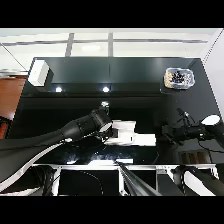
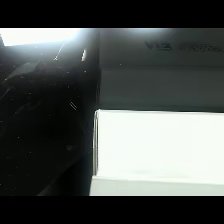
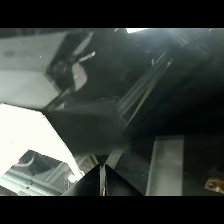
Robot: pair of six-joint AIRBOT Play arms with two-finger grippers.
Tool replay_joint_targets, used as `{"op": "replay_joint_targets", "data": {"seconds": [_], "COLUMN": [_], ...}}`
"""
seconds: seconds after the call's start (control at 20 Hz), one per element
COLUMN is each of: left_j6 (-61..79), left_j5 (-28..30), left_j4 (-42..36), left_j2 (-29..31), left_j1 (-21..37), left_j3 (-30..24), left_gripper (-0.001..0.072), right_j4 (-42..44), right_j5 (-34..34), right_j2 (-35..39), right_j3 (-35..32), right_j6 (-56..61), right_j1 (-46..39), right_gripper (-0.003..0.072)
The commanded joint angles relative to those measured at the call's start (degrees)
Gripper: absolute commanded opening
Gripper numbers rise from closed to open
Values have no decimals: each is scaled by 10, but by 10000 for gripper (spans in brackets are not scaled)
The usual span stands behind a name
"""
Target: Fold the box and place the chain.
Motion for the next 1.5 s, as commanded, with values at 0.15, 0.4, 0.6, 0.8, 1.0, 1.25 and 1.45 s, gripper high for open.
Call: {"op": "replay_joint_targets", "data": {"seconds": [0.15,0.4,0.6,0.8,1.0,1.25,1.45], "left_j6": [1,1,1,1,1,1,1], "left_j5": [0,0,0,0,0,0,1], "left_j4": [-3,-3,-3,-3,-3,-3,-2], "left_j2": [0,0,0,0,0,0,0], "left_j1": [0,0,0,0,0,0,0], "left_j3": [0,0,0,0,0,0,0], "left_gripper": [27,27,27,27,27,27,27], "right_j4": [85,217,218,222,233,187,61], "right_j5": [-57,-27,10,25,-36,-109,-128], "right_j2": [-40,-41,-41,-40,-40,-40,-40], "right_j3": [-1,-1,-1,-1,20,84,123], "right_j6": [-30,-153,-165,-166,-96,35,160], "right_j1": [105,113,113,123,175,291,353], "right_gripper": [43,69,563,561,533,416,416]}}
